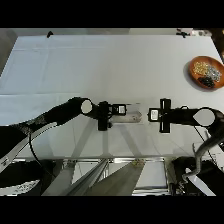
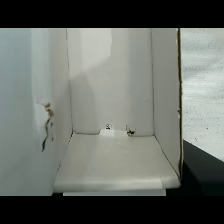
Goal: Fold the box and place the chain.
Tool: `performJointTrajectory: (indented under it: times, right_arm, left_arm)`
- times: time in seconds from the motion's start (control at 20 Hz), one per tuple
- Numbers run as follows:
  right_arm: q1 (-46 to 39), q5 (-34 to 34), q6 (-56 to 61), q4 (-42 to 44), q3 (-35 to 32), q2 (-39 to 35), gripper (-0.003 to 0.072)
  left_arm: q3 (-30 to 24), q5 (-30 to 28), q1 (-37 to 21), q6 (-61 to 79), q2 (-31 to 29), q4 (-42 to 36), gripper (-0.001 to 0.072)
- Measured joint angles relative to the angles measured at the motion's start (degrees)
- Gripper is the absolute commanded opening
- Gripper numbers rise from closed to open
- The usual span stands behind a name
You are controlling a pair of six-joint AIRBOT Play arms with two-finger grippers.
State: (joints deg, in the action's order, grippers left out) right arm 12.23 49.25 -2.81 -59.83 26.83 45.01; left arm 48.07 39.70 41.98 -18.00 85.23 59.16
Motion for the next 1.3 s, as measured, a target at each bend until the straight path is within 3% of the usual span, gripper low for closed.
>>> performJointTrajectory:
  times: [0.05, 0.1, 0.25, 0.4, 0.85, 1.0, 1.3]
  right_arm:
    - [0.0, 0.6, -0.3, -0.7, 0.0, 0.2, 0.0267]
    - [0.0, 1.1, -1.2, -1.0, 0.0, 0.8, 0.0301]
    - [0.0, 1.4, -4.7, 1.4, 0.0, 4.1, 0.03]
    - [0.0, -0.3, -7.9, 6.3, 0.0, 8.1, 0.0241]
    - [0.0, -4.7, -12.2, 13.4, 0.0, 14.4, 0.0238]
    - [0.2, -5.1, -13.5, 16.0, 0.0, 15.2, 0.0168]
    - [3.5, -6.0, -14.3, 17.7, 0.0, 17.2, 0.0154]
  left_arm:
    - [0.0, 0.0, 0.0, 0.0, 0.0, 0.0, 0.0276]
    - [0.0, 0.0, 0.0, 0.0, 0.0, 0.0, 0.0276]
    - [0.0, 0.0, 0.0, 0.0, 0.0, 0.0, 0.0276]
    - [0.0, 0.0, 0.0, 0.0, 0.0, 0.0, 0.0276]
    - [0.0, 0.0, 0.0, 0.0, 0.0, 0.0, 0.0276]
    - [0.0, 0.0, 0.0, 0.0, 0.0, 0.0, 0.0276]
    - [0.0, 0.0, 0.0, 0.0, 0.0, 0.0, 0.0276]
